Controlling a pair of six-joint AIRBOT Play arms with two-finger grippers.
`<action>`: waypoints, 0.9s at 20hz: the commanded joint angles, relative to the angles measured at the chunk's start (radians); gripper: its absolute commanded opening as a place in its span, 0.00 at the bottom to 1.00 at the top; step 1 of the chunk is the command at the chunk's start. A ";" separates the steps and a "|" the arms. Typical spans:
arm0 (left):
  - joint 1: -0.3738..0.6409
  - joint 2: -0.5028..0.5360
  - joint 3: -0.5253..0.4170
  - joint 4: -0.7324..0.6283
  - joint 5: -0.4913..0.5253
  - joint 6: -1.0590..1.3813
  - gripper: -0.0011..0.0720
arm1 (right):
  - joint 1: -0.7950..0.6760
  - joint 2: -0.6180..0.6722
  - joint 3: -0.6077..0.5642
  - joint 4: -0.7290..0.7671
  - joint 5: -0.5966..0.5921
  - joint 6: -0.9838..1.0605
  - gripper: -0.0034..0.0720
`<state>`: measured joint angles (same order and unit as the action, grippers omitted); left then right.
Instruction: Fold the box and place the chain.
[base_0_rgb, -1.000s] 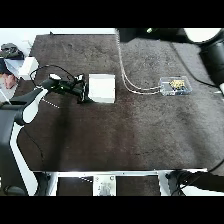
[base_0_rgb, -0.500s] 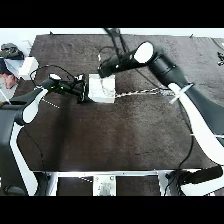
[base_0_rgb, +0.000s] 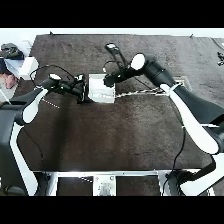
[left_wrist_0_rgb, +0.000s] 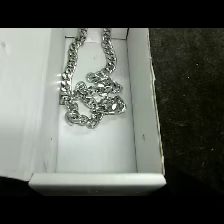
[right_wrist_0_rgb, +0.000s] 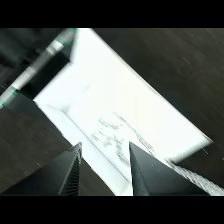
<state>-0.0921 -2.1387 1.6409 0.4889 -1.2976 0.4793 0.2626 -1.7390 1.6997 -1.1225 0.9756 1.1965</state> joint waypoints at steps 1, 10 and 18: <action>0.000 0.000 0.000 0.000 0.000 0.000 0.57 | -0.105 0.093 -0.092 -0.011 0.039 0.052 0.52; 0.000 0.000 0.000 0.000 0.000 0.000 0.57 | -0.354 0.347 -0.611 -0.122 -0.214 0.298 0.52; 0.000 0.000 0.000 0.000 0.000 0.000 0.57 | -0.491 0.322 -0.699 -0.216 -0.423 0.509 0.52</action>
<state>-0.0921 -2.1387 1.6409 0.4889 -1.2972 0.4793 -0.1909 -1.4017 1.0252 -1.3190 0.6399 1.6318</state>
